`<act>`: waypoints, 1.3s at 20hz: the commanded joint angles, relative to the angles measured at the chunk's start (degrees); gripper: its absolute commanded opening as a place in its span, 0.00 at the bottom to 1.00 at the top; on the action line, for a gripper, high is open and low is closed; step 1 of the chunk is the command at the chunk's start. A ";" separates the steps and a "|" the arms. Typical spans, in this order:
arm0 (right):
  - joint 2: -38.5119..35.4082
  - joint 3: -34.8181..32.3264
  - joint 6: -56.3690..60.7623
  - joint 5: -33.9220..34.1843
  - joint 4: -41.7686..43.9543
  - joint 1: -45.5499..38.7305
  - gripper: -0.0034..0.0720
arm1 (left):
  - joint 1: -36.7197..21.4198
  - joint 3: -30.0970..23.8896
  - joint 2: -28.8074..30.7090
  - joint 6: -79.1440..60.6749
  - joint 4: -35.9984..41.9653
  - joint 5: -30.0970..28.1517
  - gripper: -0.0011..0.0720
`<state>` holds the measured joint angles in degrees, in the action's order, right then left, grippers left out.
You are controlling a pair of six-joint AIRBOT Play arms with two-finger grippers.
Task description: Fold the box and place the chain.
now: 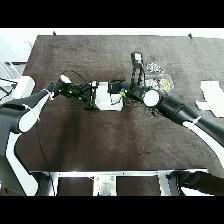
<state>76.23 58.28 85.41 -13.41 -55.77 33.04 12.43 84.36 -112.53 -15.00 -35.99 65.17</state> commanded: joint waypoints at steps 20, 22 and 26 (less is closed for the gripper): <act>9.62 4.96 -42.05 -34.49 -3.58 -24.20 0.64 | 0.02 0.04 0.02 -0.02 0.00 -0.02 0.49; 13.40 8.11 -46.53 -36.52 -3.19 -24.20 0.64 | 0.02 0.04 0.02 -0.02 0.00 0.00 0.49; 17.05 11.56 -53.59 -40.70 -2.71 -23.71 0.64 | 0.02 0.04 0.02 0.00 0.00 -0.02 0.49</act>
<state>90.28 67.26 38.87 -50.30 -58.81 9.17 12.43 84.36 -112.53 -15.00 -35.97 65.17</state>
